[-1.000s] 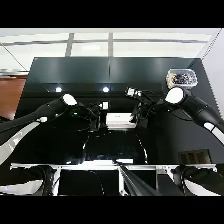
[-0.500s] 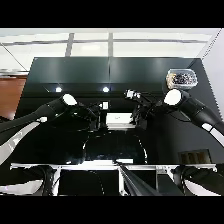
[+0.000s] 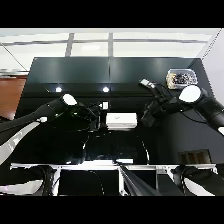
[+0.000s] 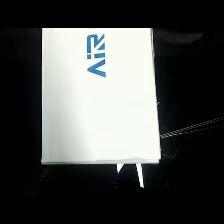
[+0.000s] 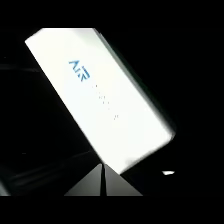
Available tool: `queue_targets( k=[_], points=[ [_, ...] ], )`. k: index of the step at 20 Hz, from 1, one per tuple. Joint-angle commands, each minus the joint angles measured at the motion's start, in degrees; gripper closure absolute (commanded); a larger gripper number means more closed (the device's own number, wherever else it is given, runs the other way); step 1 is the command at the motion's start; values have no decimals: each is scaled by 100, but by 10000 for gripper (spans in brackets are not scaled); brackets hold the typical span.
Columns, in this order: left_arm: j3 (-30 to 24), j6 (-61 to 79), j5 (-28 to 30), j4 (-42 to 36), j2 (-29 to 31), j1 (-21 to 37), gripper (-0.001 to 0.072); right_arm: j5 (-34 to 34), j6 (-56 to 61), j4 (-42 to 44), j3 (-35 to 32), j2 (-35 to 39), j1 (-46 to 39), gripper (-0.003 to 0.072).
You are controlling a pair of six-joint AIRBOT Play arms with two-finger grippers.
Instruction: Fold the box and place the chain.
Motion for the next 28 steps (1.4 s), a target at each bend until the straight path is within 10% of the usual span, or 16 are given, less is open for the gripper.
queue_targets(
  k=[1,4,19,28],
  points=[
    [4,0,0,2,-2,2,317,-144,269,2376,-780,90,-404,665],
    [4,0,2,2,-2,2,317,-761,-9,4092,-1276,-170,-249,663],
    [4,0,13,0,-2,4,317,-1484,450,2846,-1283,-975,83,663],
    [15,-68,-79,44,20,11,315,103,802,1740,-181,-83,-446,663]
  ],
)
